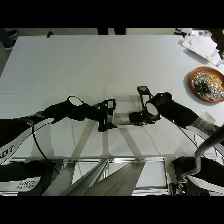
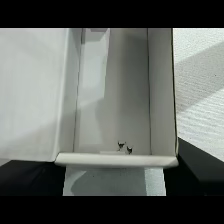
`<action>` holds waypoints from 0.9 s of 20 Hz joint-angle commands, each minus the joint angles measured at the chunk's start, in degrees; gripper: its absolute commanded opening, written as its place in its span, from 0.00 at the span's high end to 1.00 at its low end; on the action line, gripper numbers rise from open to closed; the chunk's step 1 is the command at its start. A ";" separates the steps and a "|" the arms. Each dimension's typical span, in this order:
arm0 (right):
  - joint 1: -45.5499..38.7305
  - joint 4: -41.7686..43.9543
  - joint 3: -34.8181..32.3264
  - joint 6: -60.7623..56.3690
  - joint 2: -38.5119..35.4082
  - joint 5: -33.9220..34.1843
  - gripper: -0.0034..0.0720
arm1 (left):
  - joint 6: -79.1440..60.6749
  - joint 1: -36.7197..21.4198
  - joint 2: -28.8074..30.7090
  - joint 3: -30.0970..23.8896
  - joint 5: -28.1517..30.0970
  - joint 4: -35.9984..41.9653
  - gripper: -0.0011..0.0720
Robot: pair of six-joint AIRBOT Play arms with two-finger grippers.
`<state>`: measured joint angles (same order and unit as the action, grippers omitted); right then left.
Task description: Fold the box and place the chain.
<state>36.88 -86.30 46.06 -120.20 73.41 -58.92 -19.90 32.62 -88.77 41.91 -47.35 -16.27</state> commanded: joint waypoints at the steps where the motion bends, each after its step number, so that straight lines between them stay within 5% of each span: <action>1: -1.20 -0.98 0.00 2.32 -3.45 -0.46 0.31 | -0.02 0.00 -0.02 0.02 -0.04 -0.04 0.61; 6: -7.76 -1.66 0.48 13.90 -12.85 -3.85 0.31 | -0.02 -0.02 -0.02 0.02 -0.02 -0.07 0.61; 11: -27.96 -2.78 9.20 29.59 -22.14 -6.64 0.32 | -0.02 -0.02 -0.02 0.02 -0.02 -0.04 0.61; 18: -52.52 -3.21 11.39 39.30 -13.33 7.72 0.32 | -0.02 -0.02 -0.02 0.02 -0.04 -0.04 0.61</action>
<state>-7.49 -89.41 56.69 -84.88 55.99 -57.91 -19.90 32.62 -88.77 41.91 -47.40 -16.29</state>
